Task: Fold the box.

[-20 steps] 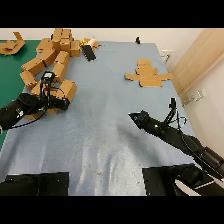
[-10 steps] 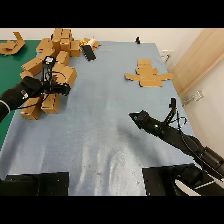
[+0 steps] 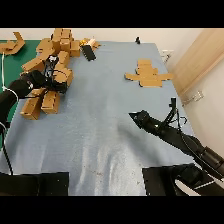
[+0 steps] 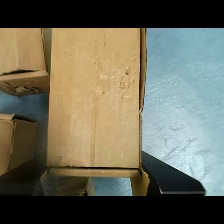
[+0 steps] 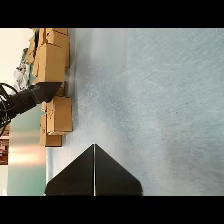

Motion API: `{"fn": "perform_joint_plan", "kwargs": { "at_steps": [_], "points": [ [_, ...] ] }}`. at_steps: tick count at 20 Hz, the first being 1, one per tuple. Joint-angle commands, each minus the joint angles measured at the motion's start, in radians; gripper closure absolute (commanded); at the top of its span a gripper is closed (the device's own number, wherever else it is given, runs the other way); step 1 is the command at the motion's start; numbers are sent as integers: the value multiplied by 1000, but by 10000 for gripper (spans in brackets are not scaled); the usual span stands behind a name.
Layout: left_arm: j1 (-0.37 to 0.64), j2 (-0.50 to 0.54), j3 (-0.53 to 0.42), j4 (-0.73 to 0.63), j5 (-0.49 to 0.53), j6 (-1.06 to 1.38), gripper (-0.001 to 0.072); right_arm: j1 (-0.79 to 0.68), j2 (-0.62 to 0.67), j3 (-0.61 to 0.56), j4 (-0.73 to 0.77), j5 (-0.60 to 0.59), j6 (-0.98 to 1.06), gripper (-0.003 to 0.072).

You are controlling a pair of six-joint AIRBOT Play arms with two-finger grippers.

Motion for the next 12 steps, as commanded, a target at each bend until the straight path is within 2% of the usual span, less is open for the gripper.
{"fn": "perform_joint_plan", "kwargs": {
  "at_steps": [1, 9, 10, 11, 12],
  "points": [
    [6, -19, 13, 47, -19, -29, 188, -16, 1, 1, 0, 10, 0, 685],
    [6, -39, 13, 47, -17, -28, 187, -26, 1, 1, 0, 9, 0, 685],
    [6, -40, 13, 46, -16, -28, 148, -26, 1, 1, 0, 9, 0, 685],
    [6, -40, 13, 46, -16, -25, 27, -26, 1, 1, 0, 9, 0, 685],
    [6, -40, 13, 46, -16, -25, 22, -26, 1, 1, 0, 9, 0, 685]
  ]
}}
